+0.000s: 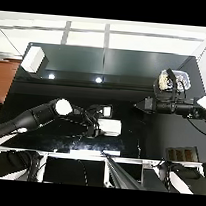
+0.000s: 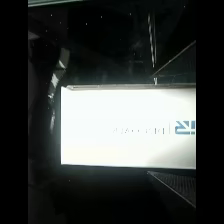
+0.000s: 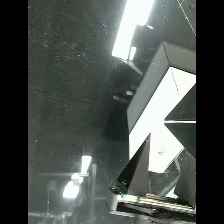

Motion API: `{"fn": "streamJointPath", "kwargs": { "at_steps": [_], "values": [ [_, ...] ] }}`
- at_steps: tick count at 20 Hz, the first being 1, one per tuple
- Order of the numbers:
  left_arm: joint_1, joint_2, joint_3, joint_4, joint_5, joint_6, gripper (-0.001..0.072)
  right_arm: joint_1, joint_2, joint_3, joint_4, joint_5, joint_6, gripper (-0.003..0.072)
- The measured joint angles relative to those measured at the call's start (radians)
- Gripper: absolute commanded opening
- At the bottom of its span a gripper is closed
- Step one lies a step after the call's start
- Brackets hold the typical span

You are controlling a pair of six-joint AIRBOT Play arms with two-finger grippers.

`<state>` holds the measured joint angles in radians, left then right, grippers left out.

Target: Fold the box and place the chain.

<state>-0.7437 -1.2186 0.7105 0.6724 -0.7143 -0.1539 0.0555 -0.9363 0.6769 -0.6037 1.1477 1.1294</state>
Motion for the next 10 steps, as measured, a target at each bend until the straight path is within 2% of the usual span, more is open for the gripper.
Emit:
{"fn": "streamJointPath", "kwargs": {
  "at_steps": [4,10],
  "values": [
    [-0.005,0.0,0.0,0.0,0.026,-0.004,0.0706,0.0,0.0,0.0,0.0,0.0,0.0,0.0019],
    [-0.005,0.0,0.0,0.0,-0.005,-0.011,0.0706,0.0,0.0,0.0,0.0,-0.001,0.0,0.0019]
  ]
}}
